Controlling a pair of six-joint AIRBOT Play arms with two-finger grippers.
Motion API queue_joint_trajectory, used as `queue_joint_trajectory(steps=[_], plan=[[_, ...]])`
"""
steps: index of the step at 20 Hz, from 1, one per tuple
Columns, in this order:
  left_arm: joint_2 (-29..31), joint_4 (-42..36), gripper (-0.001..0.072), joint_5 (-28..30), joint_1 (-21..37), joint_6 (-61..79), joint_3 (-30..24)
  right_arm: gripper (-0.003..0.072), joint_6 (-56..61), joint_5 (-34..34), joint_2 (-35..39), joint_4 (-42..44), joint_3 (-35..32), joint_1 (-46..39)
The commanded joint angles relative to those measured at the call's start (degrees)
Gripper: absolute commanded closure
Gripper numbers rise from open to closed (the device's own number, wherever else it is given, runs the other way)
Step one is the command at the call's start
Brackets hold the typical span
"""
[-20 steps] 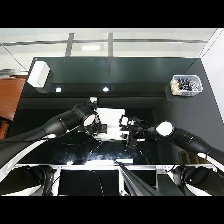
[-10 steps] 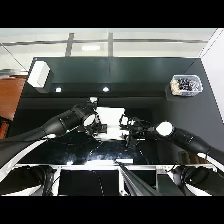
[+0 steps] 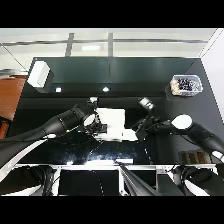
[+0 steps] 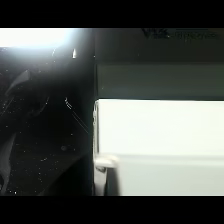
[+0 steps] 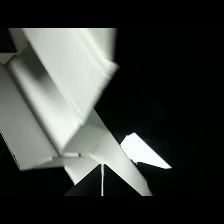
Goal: Fold the box and place the chain.
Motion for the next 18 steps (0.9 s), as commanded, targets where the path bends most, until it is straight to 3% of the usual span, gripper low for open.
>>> queue_joint_trajectory(steps=[1, 3, 5, 10, 18], plan=[[-0.28, 0.07, 0.0678, 0.20, 0.02, -0.02, 0.00, 0.0662, 20.44, 16.09, 4.74, -3.87, 0.04, -12.96], [-0.28, 0.09, 0.0678, 0.20, 0.04, -0.02, 0.00, 0.0662, 27.65, 20.92, 5.01, -3.91, -0.17, -19.82], [-0.28, 0.07, 0.0678, 0.17, 0.02, -0.02, 0.00, 0.0662, 34.75, 19.26, 4.96, -5.46, -1.46, -22.80], [-0.28, 0.07, 0.0678, 0.20, 0.02, -0.02, 0.00, 0.0662, 50.36, 15.76, 4.76, -18.80, -6.21, -22.58], [-0.28, 0.04, 0.0678, 0.17, 0.02, -0.02, 0.00, 0.0661, 42.47, 3.43, -3.98, 1.53, -9.14, -11.17]])
